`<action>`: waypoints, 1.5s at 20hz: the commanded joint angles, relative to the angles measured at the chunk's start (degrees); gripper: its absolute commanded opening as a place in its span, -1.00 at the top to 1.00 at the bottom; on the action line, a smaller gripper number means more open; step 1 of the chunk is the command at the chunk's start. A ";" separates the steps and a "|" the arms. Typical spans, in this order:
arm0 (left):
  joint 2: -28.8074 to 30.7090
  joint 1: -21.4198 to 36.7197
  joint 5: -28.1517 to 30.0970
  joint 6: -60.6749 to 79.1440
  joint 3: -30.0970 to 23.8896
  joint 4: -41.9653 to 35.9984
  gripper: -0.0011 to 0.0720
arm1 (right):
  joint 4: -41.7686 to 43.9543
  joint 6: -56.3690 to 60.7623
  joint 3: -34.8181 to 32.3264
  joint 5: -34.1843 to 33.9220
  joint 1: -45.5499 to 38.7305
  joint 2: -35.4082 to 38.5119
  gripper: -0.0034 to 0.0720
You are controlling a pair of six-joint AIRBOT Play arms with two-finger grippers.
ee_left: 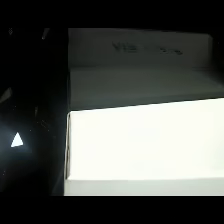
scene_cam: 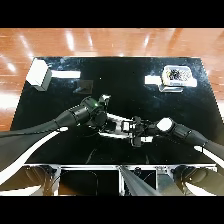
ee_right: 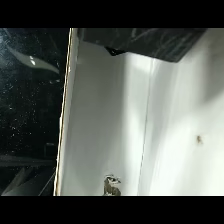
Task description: Fold the box and place the chain.
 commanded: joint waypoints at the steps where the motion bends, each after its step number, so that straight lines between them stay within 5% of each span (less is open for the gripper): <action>1: 0.04 0.02 0.33 0.13 0.02 0.22 -0.09 | 0.04 0.04 -0.02 0.07 0.07 -0.02 -0.60; 4: 0.04 0.02 0.33 0.15 0.02 0.20 0.81 | 0.02 0.04 -0.02 0.07 0.07 -0.02 -0.60; 5: 0.04 0.02 0.31 0.26 0.02 0.00 0.88 | 0.02 0.04 -0.02 0.07 0.07 -0.02 -0.60; 9: 0.04 0.02 0.24 0.52 0.02 -1.22 0.92 | 0.02 0.04 -0.02 0.11 0.07 -0.02 -0.61; 11: 0.11 0.02 0.26 0.50 0.02 -1.22 0.92 | 0.04 0.68 -0.02 0.11 0.04 -0.02 -0.92; 30: 2.47 11.06 9.01 3.10 -0.07 4.76 0.92 | -5.66 11.91 0.04 3.45 -0.66 9.92 -0.91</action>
